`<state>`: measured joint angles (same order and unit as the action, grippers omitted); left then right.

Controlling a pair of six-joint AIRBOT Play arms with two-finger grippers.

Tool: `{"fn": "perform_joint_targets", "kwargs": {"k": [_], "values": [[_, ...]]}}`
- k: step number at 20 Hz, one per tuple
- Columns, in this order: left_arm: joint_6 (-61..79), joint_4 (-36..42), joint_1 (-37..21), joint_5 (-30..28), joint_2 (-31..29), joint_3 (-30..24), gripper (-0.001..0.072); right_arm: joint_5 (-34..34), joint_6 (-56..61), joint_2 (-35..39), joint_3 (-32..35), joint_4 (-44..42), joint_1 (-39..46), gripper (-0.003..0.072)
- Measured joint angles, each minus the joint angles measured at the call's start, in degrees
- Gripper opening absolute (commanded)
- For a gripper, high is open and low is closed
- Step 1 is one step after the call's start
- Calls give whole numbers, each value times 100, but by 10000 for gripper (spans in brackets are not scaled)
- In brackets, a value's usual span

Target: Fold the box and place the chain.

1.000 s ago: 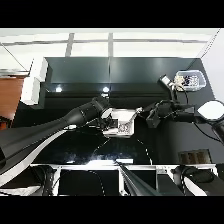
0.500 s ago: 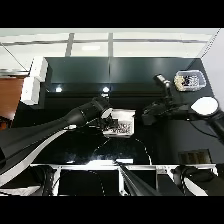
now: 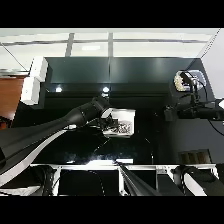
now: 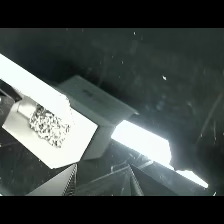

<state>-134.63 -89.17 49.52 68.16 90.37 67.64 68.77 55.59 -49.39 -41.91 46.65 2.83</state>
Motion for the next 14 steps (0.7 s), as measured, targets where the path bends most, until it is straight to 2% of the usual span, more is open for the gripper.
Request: {"fn": "perform_joint_targets", "kwargs": {"k": [1,2,3,6,9,12,14], "values": [[17,0,2,33,-2,48,413,52,-2,4,0,13,26,383],[28,0,0,131,-7,122,574,101,0,11,0,31,48,383],[35,-4,0,236,-11,205,628,129,2,15,0,33,61,383],[260,-44,9,511,-116,417,628,179,4,15,0,72,85,383],[822,-87,31,645,-527,439,628,195,4,15,0,90,92,383],[1639,-155,-138,811,-1237,168,628,203,17,15,0,214,96,382],[2363,-129,-520,1132,-1886,-256,628,208,17,15,0,299,96,382]]}}
